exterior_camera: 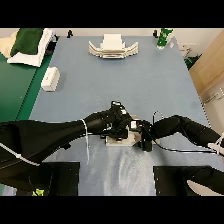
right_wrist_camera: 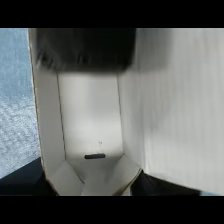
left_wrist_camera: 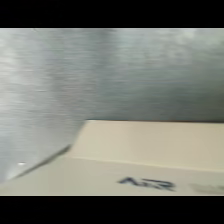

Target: Fold the box.

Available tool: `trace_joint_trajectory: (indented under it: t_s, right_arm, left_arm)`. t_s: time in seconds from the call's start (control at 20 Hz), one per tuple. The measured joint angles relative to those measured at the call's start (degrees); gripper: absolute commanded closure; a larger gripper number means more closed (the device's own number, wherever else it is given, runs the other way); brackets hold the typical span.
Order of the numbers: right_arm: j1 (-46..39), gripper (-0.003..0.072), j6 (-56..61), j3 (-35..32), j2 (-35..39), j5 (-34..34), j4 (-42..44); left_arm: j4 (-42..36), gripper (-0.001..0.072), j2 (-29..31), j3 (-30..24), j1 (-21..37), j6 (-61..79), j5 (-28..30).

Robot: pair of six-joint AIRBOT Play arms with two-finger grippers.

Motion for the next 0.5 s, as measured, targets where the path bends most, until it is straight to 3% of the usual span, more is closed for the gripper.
trace_joint_trajectory:
  t_s: [0.35, 0.45, 0.5]
  right_arm:
    - [0.0, 0.0103, 0.0, 0.0, 0.0, 0.0, 0.0]
    - [0.0, 0.0103, 0.0, 0.0, 0.0, 0.0, 0.0]
    - [0.0, 0.0103, 0.0, 0.0, 0.0, 0.0, 0.0]
  left_arm:
    - [3.0, 0.0234, 3.0, 0.4, 0.1, 0.1, -5.0]
    - [3.3, 0.0370, 3.4, 0.4, 0.1, 0.1, -5.6]
    - [3.4, 0.0367, 3.5, 0.3, 0.1, 0.1, -5.6]
